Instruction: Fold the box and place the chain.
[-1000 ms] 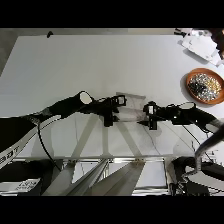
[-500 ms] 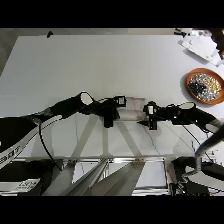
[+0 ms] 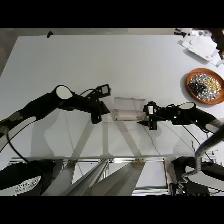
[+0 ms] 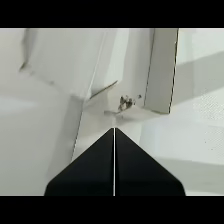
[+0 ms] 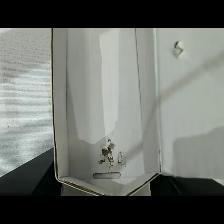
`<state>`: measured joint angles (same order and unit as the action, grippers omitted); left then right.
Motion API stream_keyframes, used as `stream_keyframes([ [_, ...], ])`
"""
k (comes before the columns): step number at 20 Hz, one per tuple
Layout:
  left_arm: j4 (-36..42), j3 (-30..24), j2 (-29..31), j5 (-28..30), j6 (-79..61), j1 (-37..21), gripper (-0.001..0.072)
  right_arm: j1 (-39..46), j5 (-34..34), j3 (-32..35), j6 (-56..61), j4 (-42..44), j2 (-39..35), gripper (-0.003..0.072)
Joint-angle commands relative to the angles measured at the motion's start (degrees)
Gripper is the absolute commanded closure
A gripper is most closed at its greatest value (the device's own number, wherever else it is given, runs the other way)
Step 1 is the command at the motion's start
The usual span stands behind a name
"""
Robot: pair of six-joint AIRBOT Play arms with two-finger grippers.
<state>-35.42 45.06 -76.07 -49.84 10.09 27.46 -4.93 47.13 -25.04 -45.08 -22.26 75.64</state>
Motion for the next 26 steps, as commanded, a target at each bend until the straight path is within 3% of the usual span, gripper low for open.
stream_keyframes([
  [1,-0.8,-4.4,5.8,1.2,17.9,-4.7,0.0710,0.0,0.0,0.0,0.0,0.0,0.0,0.0267],
  [4,-2.0,-7.6,6.1,2.4,34.9,-9.1,0.0710,0.0,0.0,0.0,0.0,0.0,0.0,0.0267],
  [10,-3.0,-8.0,5.1,3.4,45.0,-10.1,0.0710,0.0,0.0,0.0,0.0,0.0,0.0,0.0267],
  [15,-2.3,-8.0,-0.6,2.4,44.7,-8.4,0.0710,0.0,0.0,0.0,0.0,0.0,0.0,0.0267],
  [26,6.4,-8.0,-5.2,4.8,38.5,-2.3,0.0708,0.0,0.0,0.0,0.0,0.0,0.0,0.0267],
])
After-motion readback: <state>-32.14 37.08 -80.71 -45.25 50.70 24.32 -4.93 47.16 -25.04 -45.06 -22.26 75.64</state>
